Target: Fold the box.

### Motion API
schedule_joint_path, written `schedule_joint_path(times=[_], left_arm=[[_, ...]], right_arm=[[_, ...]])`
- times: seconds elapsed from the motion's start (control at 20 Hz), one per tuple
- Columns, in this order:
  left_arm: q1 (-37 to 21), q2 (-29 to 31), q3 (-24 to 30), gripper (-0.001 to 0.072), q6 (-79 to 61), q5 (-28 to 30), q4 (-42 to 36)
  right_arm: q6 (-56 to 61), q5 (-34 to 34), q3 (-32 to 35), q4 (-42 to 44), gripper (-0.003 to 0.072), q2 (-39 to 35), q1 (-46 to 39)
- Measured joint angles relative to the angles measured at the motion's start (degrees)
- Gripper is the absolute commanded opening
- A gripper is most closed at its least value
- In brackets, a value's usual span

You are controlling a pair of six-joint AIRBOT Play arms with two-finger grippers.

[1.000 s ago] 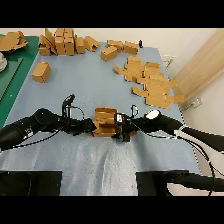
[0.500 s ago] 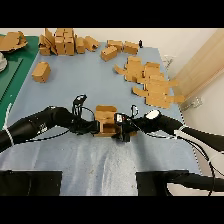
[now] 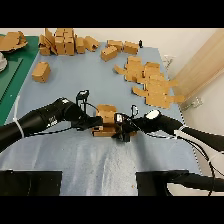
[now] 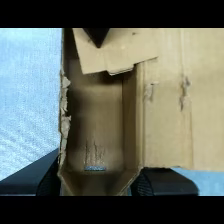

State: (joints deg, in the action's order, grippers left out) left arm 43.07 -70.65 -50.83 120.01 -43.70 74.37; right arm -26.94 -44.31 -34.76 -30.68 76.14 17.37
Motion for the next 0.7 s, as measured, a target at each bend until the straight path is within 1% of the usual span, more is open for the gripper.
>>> schedule_joint_path(times=[0.2,0.45,0.7], left_arm=[[1.2,-1.64,-2.62,0.0531,0.44,-2.27,1.09],[4.79,-2.23,-3.5,0.0529,-0.66,-7.43,2.69],[5.97,-2.47,-3.76,0.0521,-0.9,-8.07,3.85]], right_arm=[[-0.02,0.0,0.0,0.0,0.0441,0.0,0.0],[-0.13,0.02,0.0,-0.04,0.0441,0.0,0.0],[-0.13,0.02,0.0,-0.04,0.0441,0.0,0.0]])
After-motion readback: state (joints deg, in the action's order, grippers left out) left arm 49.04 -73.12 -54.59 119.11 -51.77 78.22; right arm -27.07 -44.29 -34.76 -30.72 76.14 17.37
